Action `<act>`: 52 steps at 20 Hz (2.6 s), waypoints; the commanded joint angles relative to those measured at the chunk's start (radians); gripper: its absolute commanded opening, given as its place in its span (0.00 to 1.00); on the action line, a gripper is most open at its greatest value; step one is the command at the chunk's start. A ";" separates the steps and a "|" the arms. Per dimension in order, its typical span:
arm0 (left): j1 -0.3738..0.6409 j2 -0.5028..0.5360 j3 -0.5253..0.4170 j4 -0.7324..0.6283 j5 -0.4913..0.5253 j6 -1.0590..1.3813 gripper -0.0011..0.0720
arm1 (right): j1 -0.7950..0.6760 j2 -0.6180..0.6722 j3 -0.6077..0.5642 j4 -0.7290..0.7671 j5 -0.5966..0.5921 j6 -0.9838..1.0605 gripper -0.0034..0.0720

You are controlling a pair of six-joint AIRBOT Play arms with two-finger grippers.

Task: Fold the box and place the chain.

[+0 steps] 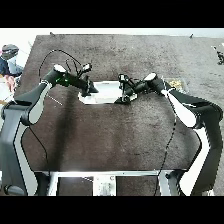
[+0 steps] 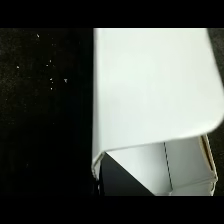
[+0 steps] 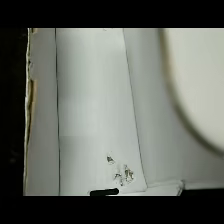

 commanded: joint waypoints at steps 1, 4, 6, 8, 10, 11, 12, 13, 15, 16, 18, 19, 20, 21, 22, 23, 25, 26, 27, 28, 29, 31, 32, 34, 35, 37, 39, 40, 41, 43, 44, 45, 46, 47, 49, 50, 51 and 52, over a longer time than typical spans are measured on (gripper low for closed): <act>0.000 0.000 0.000 0.000 0.000 0.000 0.03 | 0.000 0.002 0.001 0.014 0.037 0.005 1.00; 0.000 0.000 0.000 0.000 0.000 0.000 0.03 | 0.000 0.002 0.003 0.014 0.041 0.003 1.00; 0.000 0.000 0.000 0.001 0.000 0.000 0.03 | 0.000 0.001 0.011 0.010 0.042 0.003 1.00; 0.000 0.000 0.000 0.000 0.000 0.000 0.03 | 0.000 0.001 0.029 0.003 0.042 0.003 1.00; 0.000 0.000 0.000 0.000 0.000 0.000 0.03 | 0.000 0.001 0.032 -0.007 0.037 0.004 1.00; 0.000 0.000 0.000 0.000 0.000 0.000 0.03 | 0.000 -0.003 0.032 -0.021 0.037 0.005 0.99; 0.000 0.000 0.000 0.000 0.000 0.000 0.03 | 0.000 -0.005 0.032 -0.027 0.037 0.007 0.99; 0.000 0.000 0.000 0.001 0.000 0.000 0.03 | 0.000 -0.005 0.032 -0.026 0.037 0.007 0.98; 0.000 0.000 0.000 0.001 0.000 0.000 0.03 | 0.000 -0.005 0.032 -0.018 0.037 0.007 0.92; 0.000 0.000 0.000 0.000 0.000 0.000 0.03 | 0.000 -0.005 0.032 -0.022 0.037 0.008 0.92; 0.000 0.000 0.000 0.000 0.000 0.000 0.03 | 0.000 -0.005 0.032 -0.024 0.037 0.007 0.92; 0.000 0.000 0.000 0.000 0.000 0.000 0.03 | 0.000 -0.005 0.032 -0.023 0.034 0.007 0.92; 0.000 0.000 0.000 0.000 -0.001 0.000 0.03 | 0.000 -0.005 0.032 -0.023 0.034 0.007 0.92; 0.000 0.000 0.000 0.000 0.000 0.000 0.03 | 0.000 -0.005 0.032 -0.023 0.032 0.007 0.92; 0.000 0.000 0.000 0.000 0.000 0.000 0.03 | 0.000 -0.005 0.032 -0.023 0.029 0.007 0.92; 0.000 0.000 0.000 0.000 0.000 0.000 0.03 | 0.000 -0.005 0.032 -0.023 0.025 0.007 0.92; 0.000 0.000 0.000 0.000 0.000 0.000 0.03 | 0.000 -0.006 0.032 -0.023 0.021 0.007 0.84; 0.000 0.000 0.000 0.000 0.000 0.000 0.03 | 0.000 -0.006 0.032 -0.023 0.019 0.007 0.84; 0.000 0.000 0.000 0.000 0.000 0.000 0.03 | 0.000 -0.006 0.032 -0.023 0.019 0.008 0.84; 0.000 0.000 0.000 0.000 0.000 0.000 0.03 | 0.000 -0.008 0.031 -0.023 0.019 0.008 0.84; 0.000 0.000 0.000 0.001 0.000 0.000 0.03 | 0.000 -0.012 0.031 -0.023 0.019 0.007 0.84; 0.000 0.000 0.000 0.000 0.000 0.000 0.03 | 0.000 -0.022 0.031 -0.023 0.019 0.007 0.84; 0.000 0.000 0.000 0.000 0.000 0.000 0.03 | 0.000 -0.024 0.031 -0.023 0.017 0.007 0.84; 0.000 0.000 0.000 0.000 0.000 0.000 0.03 | 0.000 -0.024 0.031 -0.004 0.011 0.000 0.74; 0.000 0.000 0.000 0.000 0.000 0.000 0.03 | 0.000 -0.024 0.031 -0.001 0.012 0.000 0.66; 0.000 0.000 0.000 0.000 0.000 0.000 0.03 | 0.000 -0.024 0.031 -0.002 0.012 0.000 0.66; 0.000 0.000 0.000 0.000 -0.001 0.000 0.03 | 0.000 -0.024 0.031 -0.001 0.011 0.000 0.66; 0.000 0.000 0.000 0.000 0.000 0.000 0.03 | 0.000 -0.024 0.031 -0.001 0.011 0.000 0.66; 0.000 0.000 0.000 0.000 0.000 0.000 0.03 | 0.000 -0.024 0.031 -0.001 0.011 0.000 0.66; 0.000 0.000 0.000 0.000 0.000 0.000 0.03 | 0.000 -0.024 0.031 -0.001 0.011 0.000 0.66; 0.000 0.000 0.000 0.000 0.000 0.000 0.03 | 0.000 -0.024 0.031 -0.001 0.011 0.000 0.66; 0.000 0.000 0.000 0.000 0.000 0.000 0.03 | 0.000 -0.024 0.031 -0.001 0.011 0.000 0.66; 0.000 0.000 0.000 0.000 0.000 0.000 0.03 | 0.000 -0.024 0.031 -0.001 0.011 0.000 0.66; 0.000 0.000 0.000 0.000 0.000 0.000 0.03 | 0.000 -0.024 0.031 -0.001 0.011 0.000 0.66; 0.000 0.000 0.000 0.001 0.000 0.000 0.03 | 0.000 -0.024 0.031 -0.001 0.011 0.000 0.66; 0.000 0.000 0.000 0.000 0.000 0.000 0.03 | 0.000 -0.024 0.031 -0.001 0.011 0.000 0.66; 0.000 0.000 0.000 0.000 0.000 0.000 0.03 | 0.000 -0.024 0.031 -0.001 0.011 0.000 0.66; 0.000 0.000 0.000 0.000 0.000 0.000 0.03 | 0.000 -0.024 0.031 -0.001 0.011 0.000 0.66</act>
